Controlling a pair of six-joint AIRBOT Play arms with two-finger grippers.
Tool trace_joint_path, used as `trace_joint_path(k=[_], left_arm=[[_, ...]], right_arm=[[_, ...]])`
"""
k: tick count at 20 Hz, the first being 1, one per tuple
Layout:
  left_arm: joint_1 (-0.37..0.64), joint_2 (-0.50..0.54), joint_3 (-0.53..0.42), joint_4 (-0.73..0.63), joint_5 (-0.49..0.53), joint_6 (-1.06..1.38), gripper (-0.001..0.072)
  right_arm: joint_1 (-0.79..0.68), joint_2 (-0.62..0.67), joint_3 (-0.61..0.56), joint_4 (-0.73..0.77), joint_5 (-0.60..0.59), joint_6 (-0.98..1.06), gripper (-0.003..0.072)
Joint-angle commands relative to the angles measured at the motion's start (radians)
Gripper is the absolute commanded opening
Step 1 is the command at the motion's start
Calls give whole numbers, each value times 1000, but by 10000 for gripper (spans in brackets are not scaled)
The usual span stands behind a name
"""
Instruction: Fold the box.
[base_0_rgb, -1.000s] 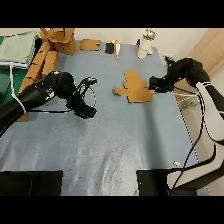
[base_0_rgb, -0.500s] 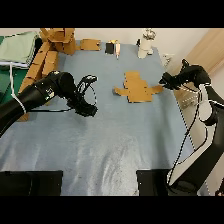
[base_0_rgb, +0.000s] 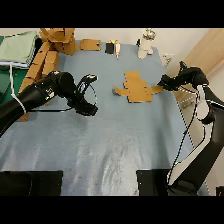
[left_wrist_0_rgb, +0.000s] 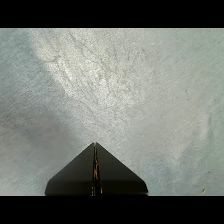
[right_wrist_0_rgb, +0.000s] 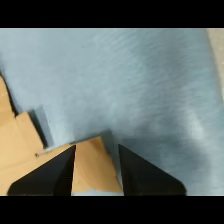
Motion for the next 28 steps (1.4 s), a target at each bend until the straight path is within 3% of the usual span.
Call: trace_joint_path(k=[1,3,5,6,8,10,15,16,17,18,25,28], left_arm=[[0,0,0,-18,3,0,11],[0,0,0,-35,9,0,11],[0,0,0,-37,8,0,11],[0,0,0,-37,8,0,12],[0,0,0,-63,6,0,12],[0,1,0,-75,5,0,12],[1,1,0,-81,-22,0,14],[1,1,0,-87,-21,3,58],[1,1,1,-89,-16,3,324],[1,2,1,-92,-15,0,471],[22,8,2,-100,-14,-2,468],[64,55,2,-99,-13,4,469]], right_arm=[[16,-3,2,10,-144,-95,364],[31,-3,2,20,-186,-142,360],[47,-3,2,23,-190,-158,259],[53,-3,2,25,-188,-158,259],[66,-3,6,28,-185,-166,82],[80,3,6,42,-195,-169,5],[166,50,-19,57,-306,-183,0],[190,68,-45,57,-307,-171,-1],[217,93,-83,60,-304,-158,-1],[247,124,-128,61,-302,-150,-1],[438,451,-559,59,-127,-58,-1],[505,583,-766,23,-89,6,-1]])
